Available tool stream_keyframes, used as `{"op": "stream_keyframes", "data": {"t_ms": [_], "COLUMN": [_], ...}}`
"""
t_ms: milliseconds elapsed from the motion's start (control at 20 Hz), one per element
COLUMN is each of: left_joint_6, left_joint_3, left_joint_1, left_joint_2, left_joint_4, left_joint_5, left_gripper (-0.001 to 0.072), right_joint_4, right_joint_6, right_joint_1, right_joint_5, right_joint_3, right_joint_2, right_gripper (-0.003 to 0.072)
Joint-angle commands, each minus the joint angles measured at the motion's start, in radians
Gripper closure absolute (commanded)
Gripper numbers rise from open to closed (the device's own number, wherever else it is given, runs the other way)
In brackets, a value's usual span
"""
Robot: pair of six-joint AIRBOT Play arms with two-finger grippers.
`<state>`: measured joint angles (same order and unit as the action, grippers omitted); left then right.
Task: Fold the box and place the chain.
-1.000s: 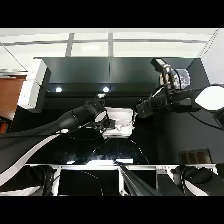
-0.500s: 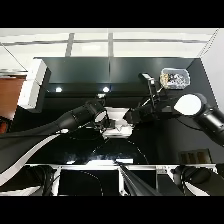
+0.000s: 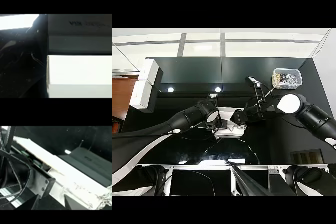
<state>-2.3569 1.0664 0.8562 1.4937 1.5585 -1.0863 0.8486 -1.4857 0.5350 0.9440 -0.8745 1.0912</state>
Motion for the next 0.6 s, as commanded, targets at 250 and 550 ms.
{"op": "stream_keyframes", "data": {"t_ms": [250, 550], "left_joint_6": [0.000, 0.000], "left_joint_3": [0.000, 0.000], "left_joint_1": [0.000, 0.000], "left_joint_2": [0.000, 0.000], "left_joint_4": [0.000, 0.000], "left_joint_5": [-0.003, 0.004], "left_gripper": [0.0678, 0.0678], "right_joint_4": [0.338, 0.576], "right_joint_6": [-0.081, -0.313], "right_joint_1": [-0.348, -0.526], "right_joint_5": [0.116, -0.180], "right_joint_3": [-0.001, 0.053], "right_joint_2": [-0.132, 0.043], "right_gripper": [0.0295, -0.0034]}}
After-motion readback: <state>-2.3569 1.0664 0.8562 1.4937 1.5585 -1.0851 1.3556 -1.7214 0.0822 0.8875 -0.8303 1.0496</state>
